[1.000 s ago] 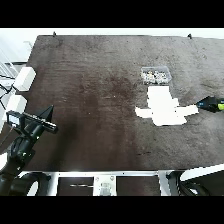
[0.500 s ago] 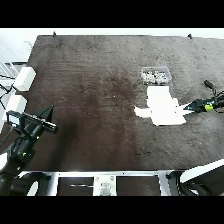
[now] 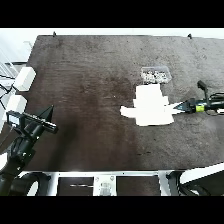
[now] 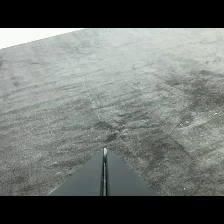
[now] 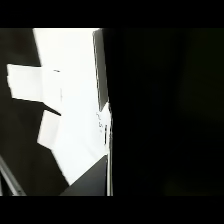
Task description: Fold the box and place the chain.
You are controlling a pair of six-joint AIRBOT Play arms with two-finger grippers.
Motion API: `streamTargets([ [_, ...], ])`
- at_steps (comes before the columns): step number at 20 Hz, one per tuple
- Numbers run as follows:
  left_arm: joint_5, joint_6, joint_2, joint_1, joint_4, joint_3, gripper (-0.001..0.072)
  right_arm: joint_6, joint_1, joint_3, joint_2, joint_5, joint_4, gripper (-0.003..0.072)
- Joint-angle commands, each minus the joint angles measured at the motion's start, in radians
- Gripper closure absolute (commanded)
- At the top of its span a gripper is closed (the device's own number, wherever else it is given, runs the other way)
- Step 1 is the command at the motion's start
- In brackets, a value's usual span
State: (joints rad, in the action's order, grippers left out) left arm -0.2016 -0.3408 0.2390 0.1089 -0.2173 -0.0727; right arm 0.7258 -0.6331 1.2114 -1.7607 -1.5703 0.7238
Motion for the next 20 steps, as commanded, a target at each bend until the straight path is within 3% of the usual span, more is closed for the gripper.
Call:
streamTargets([
  [1,0.000,0.000,-0.001,0.000,0.000,0.000,0.0688,-0.024,0.099,-0.218,0.121,0.130,-0.142,0.0682],
  [5,0.000,0.000,-0.001,0.000,0.000,0.000,0.0689,-0.023,0.293,-0.398,0.232,0.294,-0.332,0.0683],
  [7,0.000,0.000,-0.001,0.000,0.000,0.000,0.0689,-0.019,0.404,-0.423,0.254,0.370,-0.430,0.0683],
  [10,0.000,0.000,-0.001,0.000,0.000,0.000,0.0689,-0.019,0.584,-0.411,0.254,0.502,-0.537,0.0682],
  [14,0.000,0.000,-0.001,0.000,0.000,0.000,0.0689,0.008,0.707,-0.380,0.254,0.671,-0.533,0.0682],
  [20,-0.004,0.000,-0.001,0.000,0.000,0.000,0.0689,0.015,0.722,-0.296,0.177,0.689,-0.529,0.0682],
])
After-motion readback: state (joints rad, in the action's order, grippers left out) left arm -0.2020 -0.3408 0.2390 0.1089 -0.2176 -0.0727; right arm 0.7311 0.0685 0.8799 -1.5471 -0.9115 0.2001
